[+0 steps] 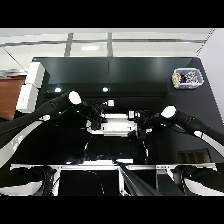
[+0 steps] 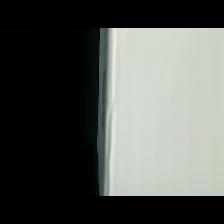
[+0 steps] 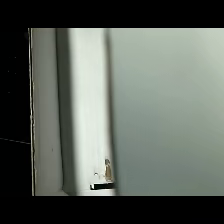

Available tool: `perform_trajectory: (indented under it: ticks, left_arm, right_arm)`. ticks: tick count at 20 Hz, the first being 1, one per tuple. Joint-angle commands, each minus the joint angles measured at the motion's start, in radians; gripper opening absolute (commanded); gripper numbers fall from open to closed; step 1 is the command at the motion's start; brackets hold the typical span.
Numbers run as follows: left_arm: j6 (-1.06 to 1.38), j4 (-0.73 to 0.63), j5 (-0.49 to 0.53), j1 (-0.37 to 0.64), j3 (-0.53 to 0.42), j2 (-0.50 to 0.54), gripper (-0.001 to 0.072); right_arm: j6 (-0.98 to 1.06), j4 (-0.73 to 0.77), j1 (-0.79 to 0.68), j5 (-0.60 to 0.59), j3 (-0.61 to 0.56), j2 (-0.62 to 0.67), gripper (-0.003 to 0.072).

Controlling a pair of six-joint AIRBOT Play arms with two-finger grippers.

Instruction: Fold the box and place the chain.

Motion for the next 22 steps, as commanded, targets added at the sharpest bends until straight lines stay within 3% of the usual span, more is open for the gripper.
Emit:
perform_trajectory:
  ticks: [1,22]
  left_arm:
    - [0.000,0.000,0.000,0.000,0.000,0.000,0.0026]
    - [0.000,0.000,0.000,0.000,0.000,0.000,0.0026]
  right_arm:
    - [0.013,-0.016,-0.006,0.010,0.000,0.000,0.0613]
    - [0.018,-0.050,0.014,0.003,0.000,-0.003,0.0612]
